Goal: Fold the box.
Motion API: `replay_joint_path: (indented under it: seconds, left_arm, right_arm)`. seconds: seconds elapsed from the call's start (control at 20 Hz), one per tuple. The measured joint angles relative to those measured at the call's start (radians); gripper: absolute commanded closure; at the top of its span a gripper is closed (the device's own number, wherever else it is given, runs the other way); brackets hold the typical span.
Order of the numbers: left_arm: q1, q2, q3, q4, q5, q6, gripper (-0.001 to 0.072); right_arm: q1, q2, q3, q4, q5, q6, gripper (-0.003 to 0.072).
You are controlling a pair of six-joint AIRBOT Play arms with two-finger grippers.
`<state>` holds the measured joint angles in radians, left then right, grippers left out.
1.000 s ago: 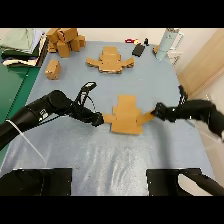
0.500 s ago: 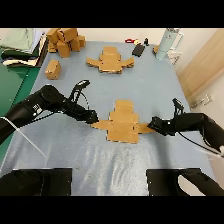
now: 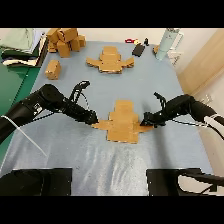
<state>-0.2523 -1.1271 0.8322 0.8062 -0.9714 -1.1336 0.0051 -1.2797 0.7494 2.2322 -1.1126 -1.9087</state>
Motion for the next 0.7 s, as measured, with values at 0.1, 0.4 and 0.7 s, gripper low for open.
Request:
replay_joint_path:
  seconds: [0.1, 0.4, 0.7]
  left_arm:
    - [-0.002, -0.001, 0.001, -0.001, -0.001, 0.0, 0.0305]
    - [0.027, -0.027, 0.059, 0.001, -0.013, 0.031, 0.0294]
    - [0.069, -0.114, 0.101, 0.002, -0.049, 0.065, 0.0108]
  right_arm:
    - [0.007, -0.021, 0.012, 0.035, -0.02, -0.057, 0.0682]
    - [0.122, -0.008, 0.009, 0.115, -0.018, -0.23, 0.0684]
    - [0.286, 0.148, -0.119, 0.136, 0.203, -0.297, 0.0684]
